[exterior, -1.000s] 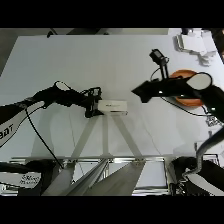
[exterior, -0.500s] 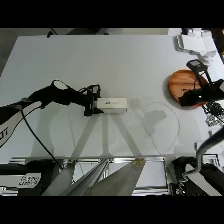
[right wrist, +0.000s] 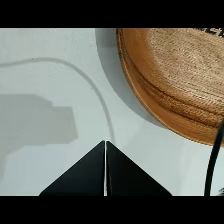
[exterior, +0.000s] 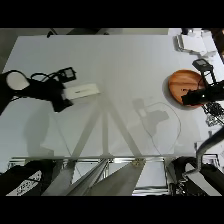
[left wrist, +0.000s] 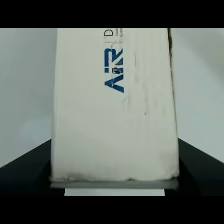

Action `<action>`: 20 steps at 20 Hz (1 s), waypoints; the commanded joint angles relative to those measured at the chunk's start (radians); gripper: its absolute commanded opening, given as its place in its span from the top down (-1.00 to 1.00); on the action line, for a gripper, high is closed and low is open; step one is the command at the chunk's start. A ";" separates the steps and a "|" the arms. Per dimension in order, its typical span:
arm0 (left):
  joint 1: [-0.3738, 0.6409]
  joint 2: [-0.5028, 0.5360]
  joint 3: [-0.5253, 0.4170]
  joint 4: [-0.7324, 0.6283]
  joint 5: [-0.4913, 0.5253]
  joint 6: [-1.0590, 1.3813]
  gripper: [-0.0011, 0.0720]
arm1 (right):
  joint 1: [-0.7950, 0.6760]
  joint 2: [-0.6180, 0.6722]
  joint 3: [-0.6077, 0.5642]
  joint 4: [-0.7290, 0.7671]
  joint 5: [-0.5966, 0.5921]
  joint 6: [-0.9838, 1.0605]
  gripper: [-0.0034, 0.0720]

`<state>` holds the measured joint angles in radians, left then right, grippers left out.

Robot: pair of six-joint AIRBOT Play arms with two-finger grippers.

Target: Fold the box and place the chain.

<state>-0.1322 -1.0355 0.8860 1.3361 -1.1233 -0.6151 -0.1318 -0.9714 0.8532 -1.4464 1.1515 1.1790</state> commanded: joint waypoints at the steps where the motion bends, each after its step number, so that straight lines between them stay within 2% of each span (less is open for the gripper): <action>1: 0.129 0.140 0.001 0.338 0.002 -0.355 0.95 | -0.001 0.001 0.001 0.011 0.000 0.003 0.87; 3: 0.239 0.178 0.001 0.224 0.135 -0.362 0.95 | -0.001 0.001 0.001 0.011 0.000 0.002 0.87; 6: 0.371 0.195 -0.002 -0.046 0.336 -0.361 0.96 | -0.001 0.001 0.001 0.011 0.000 0.002 0.87; 8: 0.395 0.195 -0.039 -0.198 0.484 -0.361 0.96 | -0.001 0.001 0.001 0.010 0.000 0.002 0.87; 11: 0.348 0.190 -0.193 -0.285 0.694 -0.361 0.96 | -0.001 0.001 0.001 0.010 0.000 0.002 0.87; 15: 0.263 0.109 -0.417 -0.288 0.810 -0.352 0.95 | -0.001 0.001 0.001 0.010 0.000 0.002 0.87; 17: 0.246 0.049 -0.469 -0.287 0.835 -0.353 0.95 | -0.001 0.001 0.001 0.010 0.000 0.002 0.87; 20: 0.247 -0.047 -0.480 -0.285 0.835 -0.353 0.95 | -0.001 0.001 0.001 0.010 0.000 0.002 0.87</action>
<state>0.1257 -1.0077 0.4488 1.0588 -0.3286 -0.9688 -0.1322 -0.9714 0.8536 -1.4364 1.1515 1.1809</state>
